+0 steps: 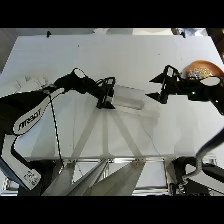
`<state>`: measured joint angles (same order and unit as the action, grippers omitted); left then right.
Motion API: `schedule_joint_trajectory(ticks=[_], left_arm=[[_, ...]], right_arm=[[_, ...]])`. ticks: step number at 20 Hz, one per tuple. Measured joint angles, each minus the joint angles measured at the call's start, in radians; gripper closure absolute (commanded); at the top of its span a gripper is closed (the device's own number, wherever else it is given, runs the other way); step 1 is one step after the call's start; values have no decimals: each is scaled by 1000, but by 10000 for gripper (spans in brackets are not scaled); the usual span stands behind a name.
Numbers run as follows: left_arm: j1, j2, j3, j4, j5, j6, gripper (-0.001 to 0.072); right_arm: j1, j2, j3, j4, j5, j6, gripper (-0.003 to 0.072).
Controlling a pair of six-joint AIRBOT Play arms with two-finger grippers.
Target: Fold the box and place the chain.
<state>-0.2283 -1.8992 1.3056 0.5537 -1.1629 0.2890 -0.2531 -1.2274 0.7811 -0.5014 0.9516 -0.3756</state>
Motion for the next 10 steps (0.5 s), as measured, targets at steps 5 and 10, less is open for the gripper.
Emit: schedule_joint_trajectory(ticks=[5, 10], left_arm=[[0, 0, 0, -2, 6, -1, 496], [0, 0, 0, -3, 6, -1, 496]], right_arm=[[-13, 77, 0, -47, 64, 211, 58], [-15, 95, 0, -62, 179, 336, 674]])
